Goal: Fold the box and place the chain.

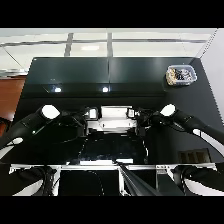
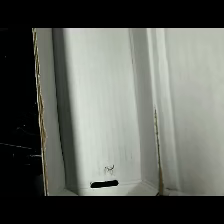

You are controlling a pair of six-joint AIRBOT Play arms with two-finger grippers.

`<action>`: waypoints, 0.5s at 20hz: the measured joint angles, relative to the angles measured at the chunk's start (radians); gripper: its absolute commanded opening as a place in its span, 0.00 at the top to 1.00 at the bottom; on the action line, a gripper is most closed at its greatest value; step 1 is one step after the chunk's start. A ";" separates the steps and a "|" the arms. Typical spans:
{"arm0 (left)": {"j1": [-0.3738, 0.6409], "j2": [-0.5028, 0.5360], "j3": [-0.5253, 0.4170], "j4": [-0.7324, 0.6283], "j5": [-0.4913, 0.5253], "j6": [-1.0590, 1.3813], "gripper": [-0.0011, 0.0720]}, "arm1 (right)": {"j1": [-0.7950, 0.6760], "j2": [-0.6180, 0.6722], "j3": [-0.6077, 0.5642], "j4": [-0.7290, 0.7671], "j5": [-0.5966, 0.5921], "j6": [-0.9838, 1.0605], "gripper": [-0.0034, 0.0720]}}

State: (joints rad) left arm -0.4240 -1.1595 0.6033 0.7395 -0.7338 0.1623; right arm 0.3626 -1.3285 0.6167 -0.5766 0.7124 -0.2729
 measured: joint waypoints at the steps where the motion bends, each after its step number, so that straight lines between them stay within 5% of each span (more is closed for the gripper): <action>1: -0.017 -0.003 0.000 0.002 0.018 -0.006 0.26 | 0.000 0.000 0.000 0.000 0.000 0.000 0.71; 4: -0.052 -0.018 0.000 0.005 0.039 -0.056 0.37 | 0.000 0.000 0.000 0.000 0.000 0.000 0.71; 6: -0.062 -0.030 0.000 0.005 0.042 -0.092 0.59 | 0.000 0.000 0.000 0.000 0.000 0.000 0.71; 10: -0.071 -0.055 -0.001 -0.041 0.016 -0.126 0.61 | 0.000 0.000 0.000 0.000 0.000 0.000 0.71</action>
State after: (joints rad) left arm -0.4946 -1.2148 0.6022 0.6983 -0.7177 0.0360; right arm 0.3626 -1.3285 0.6167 -0.5770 0.7124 -0.2729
